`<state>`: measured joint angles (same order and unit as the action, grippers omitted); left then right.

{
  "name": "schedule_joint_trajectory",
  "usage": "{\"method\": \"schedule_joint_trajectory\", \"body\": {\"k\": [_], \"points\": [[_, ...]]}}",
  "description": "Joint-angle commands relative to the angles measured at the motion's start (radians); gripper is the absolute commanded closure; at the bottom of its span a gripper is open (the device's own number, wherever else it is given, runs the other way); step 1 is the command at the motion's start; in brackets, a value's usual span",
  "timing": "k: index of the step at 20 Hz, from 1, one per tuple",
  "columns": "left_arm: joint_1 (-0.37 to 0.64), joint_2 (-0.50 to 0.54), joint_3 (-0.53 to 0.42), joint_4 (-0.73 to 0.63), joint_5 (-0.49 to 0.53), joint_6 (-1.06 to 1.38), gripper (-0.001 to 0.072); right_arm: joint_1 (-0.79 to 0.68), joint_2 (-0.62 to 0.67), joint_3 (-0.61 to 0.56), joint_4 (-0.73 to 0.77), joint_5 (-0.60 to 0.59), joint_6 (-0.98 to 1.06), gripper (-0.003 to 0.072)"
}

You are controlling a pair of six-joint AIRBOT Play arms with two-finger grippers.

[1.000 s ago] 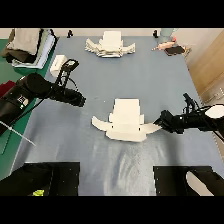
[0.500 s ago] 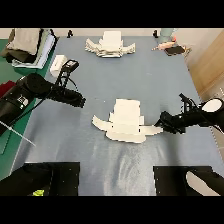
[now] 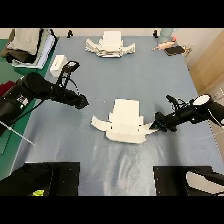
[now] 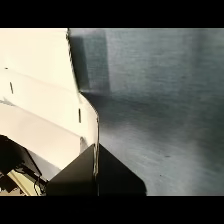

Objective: Fold the box.

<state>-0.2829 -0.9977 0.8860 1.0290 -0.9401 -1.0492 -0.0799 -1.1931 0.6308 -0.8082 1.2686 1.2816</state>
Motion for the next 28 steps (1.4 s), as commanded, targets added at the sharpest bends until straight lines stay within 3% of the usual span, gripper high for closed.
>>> {"method": "schedule_joint_trajectory", "body": {"k": [1,2,3,6,9,12,16,19,22,25,27,28], "points": [[0.006,0.000,0.016,-0.026,-0.031,-0.061,0.0354,0.002,-0.019,0.003,0.060,0.014,-0.113,0.0684],[0.016,-0.004,0.025,-0.034,-0.056,-0.091,0.0300,0.012,-0.012,0.003,0.074,0.007,-0.166,0.0685],[0.035,-0.014,0.034,-0.068,-0.094,-0.097,0.0167,0.035,0.004,-0.001,0.074,-0.008,-0.219,0.0685],[0.122,-0.080,0.039,-0.242,-0.236,-0.072,0.0162,0.145,0.112,-0.061,0.075,-0.155,-0.299,0.0685],[0.169,-0.189,0.038,-0.300,-0.344,-0.030,0.0162,0.233,0.207,-0.095,0.070,-0.266,-0.295,0.0685],[0.163,-0.280,0.033,-0.324,-0.332,0.009,0.0163,0.261,0.222,-0.095,0.072,-0.270,-0.294,0.0685],[0.122,-0.410,0.038,-0.470,-0.248,0.132,0.0164,0.275,0.222,-0.095,0.083,-0.271,-0.294,0.0685],[0.079,-0.509,0.087,-0.472,-0.151,0.149,0.0164,0.275,0.222,-0.095,0.098,-0.271,-0.294,0.0685],[0.058,-0.589,0.160,-0.476,-0.145,0.171,0.0165,0.275,0.222,-0.095,0.099,-0.264,-0.294,0.0685],[0.050,-0.617,0.200,-0.477,-0.201,0.223,0.0174,0.275,0.222,-0.095,0.102,-0.264,-0.294,0.0685],[0.045,-0.617,0.204,-0.476,-0.266,0.270,0.0369,0.275,0.222,-0.095,0.102,-0.263,-0.294,0.0685],[0.045,-0.617,0.204,-0.477,-0.287,0.293,0.0418,0.275,0.222,-0.095,0.101,-0.263,-0.294,0.0685]]}}
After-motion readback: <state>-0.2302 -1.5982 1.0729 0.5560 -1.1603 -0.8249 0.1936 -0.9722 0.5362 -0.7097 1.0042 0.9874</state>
